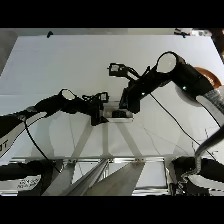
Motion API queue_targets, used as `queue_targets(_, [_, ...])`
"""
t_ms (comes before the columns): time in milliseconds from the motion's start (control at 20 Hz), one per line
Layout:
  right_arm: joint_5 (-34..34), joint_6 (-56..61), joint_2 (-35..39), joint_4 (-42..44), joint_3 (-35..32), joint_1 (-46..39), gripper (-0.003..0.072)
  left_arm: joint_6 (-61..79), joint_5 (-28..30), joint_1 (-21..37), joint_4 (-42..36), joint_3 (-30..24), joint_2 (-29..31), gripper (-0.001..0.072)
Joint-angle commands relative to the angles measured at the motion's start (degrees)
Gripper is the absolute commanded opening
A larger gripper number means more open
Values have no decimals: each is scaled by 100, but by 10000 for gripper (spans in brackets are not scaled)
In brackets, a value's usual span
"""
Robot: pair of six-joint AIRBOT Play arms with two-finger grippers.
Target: Fold the box and place the chain.
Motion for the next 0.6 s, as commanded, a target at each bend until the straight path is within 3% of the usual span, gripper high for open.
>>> queue_targets(0, [-57, 33, 0, 55, 2, -87, 149, 2, 2, 2, 2, 2, 4, 383])
queue_targets(50, [-219, 50, 0, 116, 7, -144, 147, 2, 2, 2, 2, 2, 4, 383])
queue_targets(150, [-682, 44, 9, 588, 7, -317, 25, 2, 2, 2, 2, 2, 4, 383])
queue_targets(200, [-848, -4, 7, 911, 7, -417, 6, 2, 2, 2, 2, 2, 4, 383])
queue_targets(400, [-739, 122, -96, 905, 7, -538, 5, 2, 2, 2, 2, 2, 4, 383])
queue_targets(550, [-173, 153, -415, 826, 7, -422, 5, 2, 2, 2, 2, 2, 4, 383])
